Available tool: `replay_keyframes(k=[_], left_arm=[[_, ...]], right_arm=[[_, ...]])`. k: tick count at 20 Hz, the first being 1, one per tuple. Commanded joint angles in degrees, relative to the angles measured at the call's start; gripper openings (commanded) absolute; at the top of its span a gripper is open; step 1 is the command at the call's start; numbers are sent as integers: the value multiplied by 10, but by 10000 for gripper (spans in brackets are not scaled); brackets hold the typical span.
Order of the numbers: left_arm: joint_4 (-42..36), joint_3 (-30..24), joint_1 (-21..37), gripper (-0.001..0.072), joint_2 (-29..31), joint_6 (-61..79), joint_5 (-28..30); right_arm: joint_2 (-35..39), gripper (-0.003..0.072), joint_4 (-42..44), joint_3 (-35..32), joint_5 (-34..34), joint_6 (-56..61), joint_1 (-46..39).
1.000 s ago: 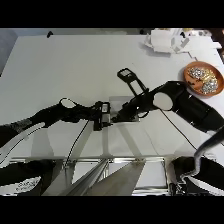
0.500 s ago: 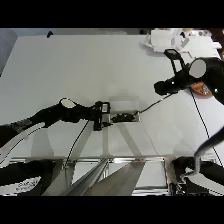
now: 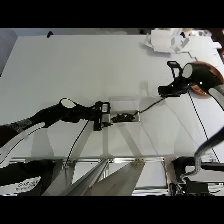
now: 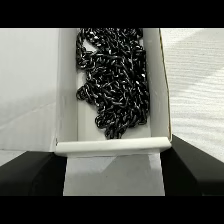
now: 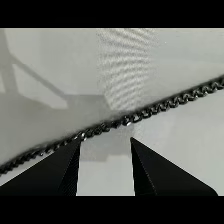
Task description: Fold the box and place the chain.
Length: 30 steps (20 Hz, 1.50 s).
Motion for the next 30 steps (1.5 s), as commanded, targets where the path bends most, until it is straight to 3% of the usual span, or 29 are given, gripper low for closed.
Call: replay_keyframes(k=[1,3,4,5,9,15,19,24,30], left_arm=[[0,0,0,113,0,0,0],[0,0,0,113,0,0,0],[0,0,0,113,0,0,0],[0,0,0,113,0,0,0],[0,0,0,113,0,0,0],[0,0,0,113,0,0,0],[0,0,0,113,0,0,0],[0,0,0,113,0,0,0],[0,0,0,113,0,0,0]], right_arm=[[-37,327,-4,1,-5,0,-2],[-38,206,-3,1,-4,-2,-2],[-38,85,4,1,5,-14,-2],[-38,20,10,1,19,-29,-2],[-4,18,18,1,51,-43,0],[151,19,134,-11,107,-96,60],[242,19,156,-54,102,-96,128],[312,19,179,-86,45,-90,237],[321,19,203,-86,-79,-80,360]])
